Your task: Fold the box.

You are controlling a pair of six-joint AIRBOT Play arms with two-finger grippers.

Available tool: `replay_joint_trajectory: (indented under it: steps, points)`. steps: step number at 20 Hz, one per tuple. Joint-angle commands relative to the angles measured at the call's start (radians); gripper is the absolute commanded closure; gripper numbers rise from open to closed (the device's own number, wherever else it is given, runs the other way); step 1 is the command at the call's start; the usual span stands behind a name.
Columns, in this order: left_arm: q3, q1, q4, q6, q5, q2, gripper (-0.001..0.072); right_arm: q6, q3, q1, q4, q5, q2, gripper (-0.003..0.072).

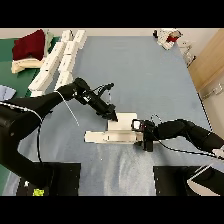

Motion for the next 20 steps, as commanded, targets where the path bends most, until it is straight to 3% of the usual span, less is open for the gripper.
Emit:
replay_joint_trajectory:
  steps: [1, 9, 11, 15, 20]
  points:
    - [0.001, 0.001, 0.002, 0.000, 0.010, -0.018, 0.0698, 0.000, 0.000, 0.001, 0.000, 0.000, 0.000, 0.0172]
    - [0.039, 0.003, 0.004, 0.146, 0.013, 0.026, 0.0702, 0.000, 0.000, 0.001, 0.000, 0.000, 0.000, 0.0172]
    - [0.039, 0.002, 0.014, 0.208, 0.015, 0.107, 0.0703, 0.000, 0.000, 0.001, 0.000, 0.000, 0.000, 0.0172]
    - [0.001, -0.036, 0.156, 0.237, 0.068, 0.331, 0.0703, 0.000, 0.000, 0.001, 0.000, 0.000, 0.000, 0.0172]
    - [-0.197, -0.140, 0.298, 0.237, 0.214, 0.634, 0.0703, 0.000, 0.000, 0.001, 0.000, 0.000, 0.000, 0.0173]
